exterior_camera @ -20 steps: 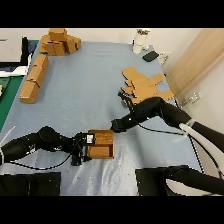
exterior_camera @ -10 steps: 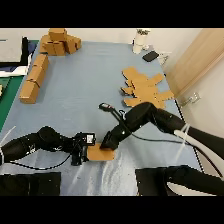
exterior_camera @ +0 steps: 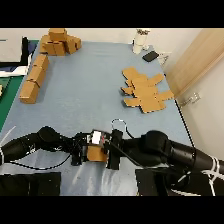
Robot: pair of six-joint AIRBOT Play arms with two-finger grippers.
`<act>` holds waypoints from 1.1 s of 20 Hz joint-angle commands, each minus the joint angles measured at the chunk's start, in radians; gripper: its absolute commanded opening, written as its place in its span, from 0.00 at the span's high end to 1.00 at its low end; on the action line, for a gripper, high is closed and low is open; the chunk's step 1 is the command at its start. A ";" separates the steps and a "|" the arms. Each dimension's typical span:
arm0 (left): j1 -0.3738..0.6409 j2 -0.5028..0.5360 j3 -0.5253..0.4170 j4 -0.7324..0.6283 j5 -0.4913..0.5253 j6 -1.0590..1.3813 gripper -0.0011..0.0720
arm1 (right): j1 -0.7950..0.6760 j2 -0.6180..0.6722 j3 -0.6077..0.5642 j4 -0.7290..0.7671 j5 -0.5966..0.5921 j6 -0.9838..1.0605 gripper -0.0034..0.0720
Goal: Fold the box.
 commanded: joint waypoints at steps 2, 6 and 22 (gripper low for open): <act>0.001 0.000 0.000 0.000 0.000 0.000 0.26 | 0.119 0.014 -0.010 -0.209 0.050 0.067 0.52; 0.001 0.000 0.000 0.000 0.000 0.000 0.26 | 0.119 -0.035 -0.010 -0.231 0.049 0.045 0.50; 0.001 0.000 0.000 0.000 0.000 0.000 0.26 | 0.239 -0.105 -0.014 -0.491 -0.004 0.116 0.42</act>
